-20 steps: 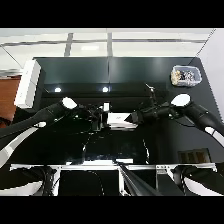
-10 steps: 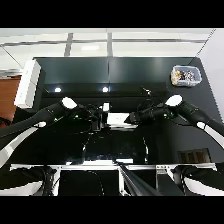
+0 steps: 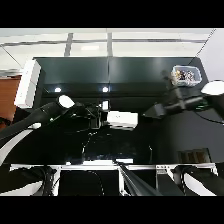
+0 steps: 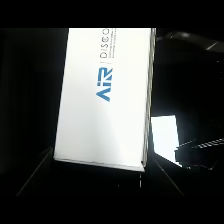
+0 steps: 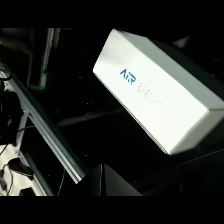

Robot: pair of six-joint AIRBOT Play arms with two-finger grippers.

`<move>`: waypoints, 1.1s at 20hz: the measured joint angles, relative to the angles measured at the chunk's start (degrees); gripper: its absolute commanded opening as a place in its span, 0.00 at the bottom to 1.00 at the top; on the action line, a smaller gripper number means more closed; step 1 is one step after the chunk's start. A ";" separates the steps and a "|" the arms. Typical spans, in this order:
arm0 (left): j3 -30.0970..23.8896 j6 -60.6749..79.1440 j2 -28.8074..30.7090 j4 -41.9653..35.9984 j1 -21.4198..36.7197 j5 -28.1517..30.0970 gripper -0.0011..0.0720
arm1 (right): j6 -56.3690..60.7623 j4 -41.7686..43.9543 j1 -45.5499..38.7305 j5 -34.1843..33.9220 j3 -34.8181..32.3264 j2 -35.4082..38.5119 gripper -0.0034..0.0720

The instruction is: Fold the box and place the chain.

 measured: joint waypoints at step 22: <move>22.58 -28.89 -14.29 8.81 -11.28 -6.58 0.98 | 2.47 -5.79 -11.41 1.92 0.52 11.19 0.06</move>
